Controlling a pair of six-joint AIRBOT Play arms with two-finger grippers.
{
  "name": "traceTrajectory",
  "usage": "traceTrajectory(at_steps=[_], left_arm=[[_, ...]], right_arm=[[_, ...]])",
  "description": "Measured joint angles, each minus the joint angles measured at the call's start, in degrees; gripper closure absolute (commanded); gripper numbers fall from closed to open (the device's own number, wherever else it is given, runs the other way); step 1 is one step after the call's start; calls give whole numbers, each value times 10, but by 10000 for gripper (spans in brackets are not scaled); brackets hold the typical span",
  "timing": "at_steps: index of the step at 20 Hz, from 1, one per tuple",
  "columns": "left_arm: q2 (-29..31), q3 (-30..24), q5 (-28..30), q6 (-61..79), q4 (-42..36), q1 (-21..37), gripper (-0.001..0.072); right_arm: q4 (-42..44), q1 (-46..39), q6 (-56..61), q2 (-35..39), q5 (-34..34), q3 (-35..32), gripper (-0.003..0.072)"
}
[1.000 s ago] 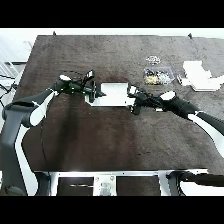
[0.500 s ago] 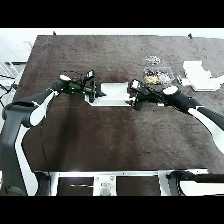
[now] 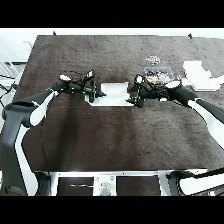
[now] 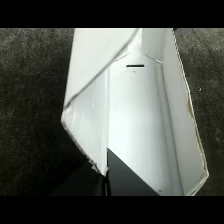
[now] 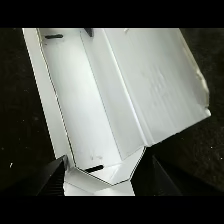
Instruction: Fold the box and place the chain.
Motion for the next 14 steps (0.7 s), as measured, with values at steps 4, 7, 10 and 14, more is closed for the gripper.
traceTrajectory(at_steps=[4, 7, 10, 14], left_arm=[[0, 0, 0, 0, 0, 0, 691], [0, 0, 0, 0, 0, 0, 690], [0, 0, 0, 0, 0, 0, 691], [0, 0, 0, 0, 0, 0, 691]], right_arm=[[-1, -12, 0, -42, 55, 47, 42], [-3, -14, 0, -72, 97, 83, 42], [-10, -15, 0, -99, 132, 110, 42], [-20, -16, 0, -120, 159, 125, 42]])
